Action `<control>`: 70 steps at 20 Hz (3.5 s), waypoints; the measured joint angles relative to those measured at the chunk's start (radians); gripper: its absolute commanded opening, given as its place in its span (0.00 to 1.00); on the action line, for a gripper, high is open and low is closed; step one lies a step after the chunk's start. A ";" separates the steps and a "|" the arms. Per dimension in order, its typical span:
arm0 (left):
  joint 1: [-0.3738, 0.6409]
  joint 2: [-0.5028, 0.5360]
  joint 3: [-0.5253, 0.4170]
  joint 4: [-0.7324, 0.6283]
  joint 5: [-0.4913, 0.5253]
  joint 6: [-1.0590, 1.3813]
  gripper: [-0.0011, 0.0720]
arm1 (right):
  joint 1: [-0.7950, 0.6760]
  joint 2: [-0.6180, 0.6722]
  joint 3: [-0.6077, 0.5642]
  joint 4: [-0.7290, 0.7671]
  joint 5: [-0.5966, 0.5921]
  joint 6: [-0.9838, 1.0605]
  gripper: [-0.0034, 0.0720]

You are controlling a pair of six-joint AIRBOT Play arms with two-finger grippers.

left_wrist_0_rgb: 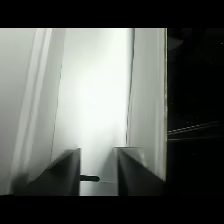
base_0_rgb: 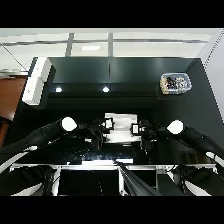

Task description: Fold the box and place the chain.

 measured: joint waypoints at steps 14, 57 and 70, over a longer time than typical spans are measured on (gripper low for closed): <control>0.025 0.097 0.001 0.163 -0.015 -0.146 0.06 | 0.000 0.000 0.000 0.002 -0.002 0.001 0.68; 0.389 0.092 -0.092 0.063 -0.259 -1.199 0.95 | 0.000 0.000 0.000 0.000 0.000 0.020 0.68; 0.243 0.094 -0.007 0.048 -0.238 -1.247 0.94 | 0.000 0.000 0.000 -0.001 0.000 0.020 0.68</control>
